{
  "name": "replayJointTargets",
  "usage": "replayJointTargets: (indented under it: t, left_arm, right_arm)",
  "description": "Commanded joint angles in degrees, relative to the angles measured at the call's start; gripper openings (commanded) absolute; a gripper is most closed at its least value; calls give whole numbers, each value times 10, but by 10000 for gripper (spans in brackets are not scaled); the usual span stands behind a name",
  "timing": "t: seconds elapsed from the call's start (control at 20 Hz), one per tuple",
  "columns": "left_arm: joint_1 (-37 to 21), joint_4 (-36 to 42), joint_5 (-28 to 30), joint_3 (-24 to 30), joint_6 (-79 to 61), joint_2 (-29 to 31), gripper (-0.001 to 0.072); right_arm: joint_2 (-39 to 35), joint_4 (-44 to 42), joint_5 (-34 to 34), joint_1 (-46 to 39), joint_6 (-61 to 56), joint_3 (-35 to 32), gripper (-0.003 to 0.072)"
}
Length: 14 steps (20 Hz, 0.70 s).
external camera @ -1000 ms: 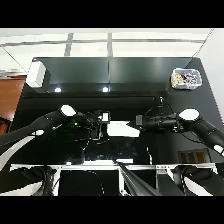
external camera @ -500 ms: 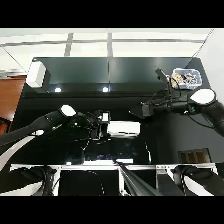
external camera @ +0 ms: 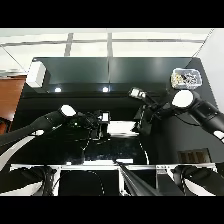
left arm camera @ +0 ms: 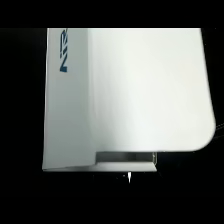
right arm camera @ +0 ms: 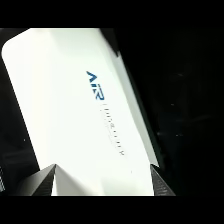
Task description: Fold the box and place the chain.
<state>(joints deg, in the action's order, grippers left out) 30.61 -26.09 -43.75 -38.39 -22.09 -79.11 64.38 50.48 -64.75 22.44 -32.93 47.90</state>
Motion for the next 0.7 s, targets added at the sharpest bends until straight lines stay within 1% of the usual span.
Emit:
replayJointTargets:
  t: [0.0,0.05,0.1,0.15,0.65]
  left_arm:
    - [0,0,0,0,0,0,465]
    - [0,0,0,0,0,0,465]
    - [0,0,0,0,0,0,465]
    - [0,0,0,0,0,0,465]
    - [0,0,0,0,0,0,465]
  right_arm:
    - [16,27,8,31,28,1,477]
    - [19,26,10,31,28,1,474]
    - [19,27,9,31,28,1,339]
    - [19,28,9,30,28,1,247]
    - [19,45,5,46,27,-2,243]
